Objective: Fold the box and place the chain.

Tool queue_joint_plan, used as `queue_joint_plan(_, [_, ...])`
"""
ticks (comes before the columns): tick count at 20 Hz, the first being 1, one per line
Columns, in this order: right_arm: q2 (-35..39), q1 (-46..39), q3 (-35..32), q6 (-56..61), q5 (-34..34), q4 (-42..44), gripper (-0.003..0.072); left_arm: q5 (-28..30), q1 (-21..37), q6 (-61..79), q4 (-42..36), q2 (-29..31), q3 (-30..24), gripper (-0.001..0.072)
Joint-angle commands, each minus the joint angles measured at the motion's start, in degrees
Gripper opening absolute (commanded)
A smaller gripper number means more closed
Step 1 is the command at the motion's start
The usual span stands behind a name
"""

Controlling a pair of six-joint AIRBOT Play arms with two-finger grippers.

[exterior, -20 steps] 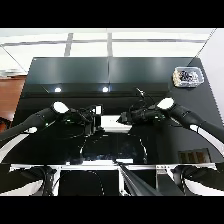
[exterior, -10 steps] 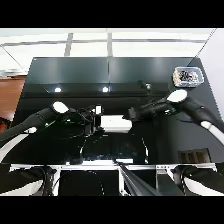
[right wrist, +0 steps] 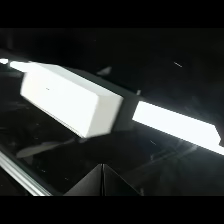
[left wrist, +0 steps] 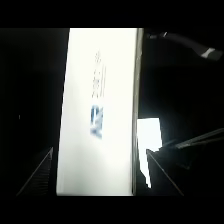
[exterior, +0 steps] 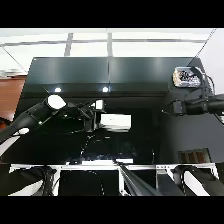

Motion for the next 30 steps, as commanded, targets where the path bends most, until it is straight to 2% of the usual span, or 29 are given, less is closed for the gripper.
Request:
queue_joint_plan(1, [2.1,-2.7,-1.4,0.6,-0.2,-1.5,0.0013,2.6,-5.5,-3.6,-0.9,-0.7,4.8,0.0711])
queue_joint_plan(3, [2.1,-2.5,-1.8,0.6,-1.2,-1.5,0.0013,5.5,-9.0,-6.5,-0.8,-4.2,7.8,0.0710])
queue_joint_plan(8, [2.1,-2.5,-1.8,0.3,-2.6,-1.6,0.0013,5.3,-11.5,-10.4,-0.8,-13.2,12.9,0.0710])
queue_joint_plan(18, [2.1,-2.5,-1.8,-1.4,-3.7,-1.6,0.0013,3.9,-10.3,-17.8,0.3,-14.3,13.0,0.0709])
queue_joint_plan(22, [2.1,-2.5,-1.8,-1.6,-3.7,-1.6,0.0013,0.5,-10.1,-17.7,1.4,-14.3,13.0,0.0709])
queue_joint_plan(26, [2.1,-2.5,-1.8,-1.7,-3.8,-1.6,0.0013,0.5,-10.1,-14.5,1.7,-14.3,13.0,0.0708])
queue_joint_plan(30, [2.1,-2.5,-1.8,-1.7,-4.0,-1.6,0.0013,0.5,-10.3,-12.9,7.2,-14.3,13.0,0.0708])
